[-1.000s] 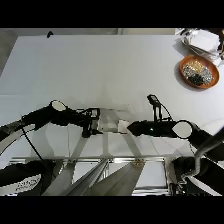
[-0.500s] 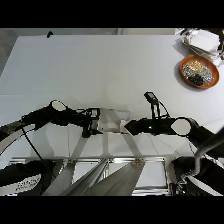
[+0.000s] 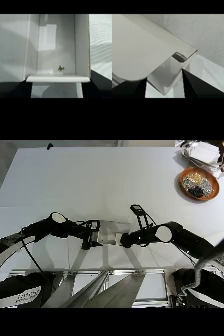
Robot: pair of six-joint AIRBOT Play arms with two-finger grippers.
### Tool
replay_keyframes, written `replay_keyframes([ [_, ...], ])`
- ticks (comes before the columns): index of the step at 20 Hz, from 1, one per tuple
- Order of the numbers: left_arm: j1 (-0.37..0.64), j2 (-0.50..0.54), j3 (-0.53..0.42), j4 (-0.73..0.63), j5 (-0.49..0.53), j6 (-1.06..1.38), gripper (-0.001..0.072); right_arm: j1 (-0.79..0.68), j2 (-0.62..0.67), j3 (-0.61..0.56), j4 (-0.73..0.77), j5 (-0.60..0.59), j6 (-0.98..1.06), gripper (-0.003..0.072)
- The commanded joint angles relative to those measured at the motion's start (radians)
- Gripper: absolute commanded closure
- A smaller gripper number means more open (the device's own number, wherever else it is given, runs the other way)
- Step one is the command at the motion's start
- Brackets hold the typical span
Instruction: Fold the box and place the chain.
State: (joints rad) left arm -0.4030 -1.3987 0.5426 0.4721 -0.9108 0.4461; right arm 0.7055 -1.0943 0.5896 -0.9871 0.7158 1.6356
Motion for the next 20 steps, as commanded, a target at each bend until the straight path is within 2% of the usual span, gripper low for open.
replay_keyframes([
  [1,0.0,0.001,0.0,-0.001,0.001,-0.001,0.0437,0.026,-0.016,0.027,-0.143,0.016,0.208,0.0225],
  [5,0.0,0.001,0.0,-0.001,0.001,-0.001,0.0437,0.059,-0.05,0.082,-0.262,0.081,0.37,0.0226],
  [10,0.0,0.001,0.0,-0.001,0.001,-0.001,0.0437,0.071,-0.184,0.197,-0.351,0.254,0.463,0.0226],
  [14,0.0,0.001,0.0,-0.002,0.001,-0.001,0.0437,0.104,-0.218,0.251,-0.382,0.241,0.527,0.0226],
  [20,0.0,0.001,0.0,-0.002,0.001,-0.001,0.0437,0.146,-0.251,0.258,-0.409,0.248,0.655,0.0227],
])
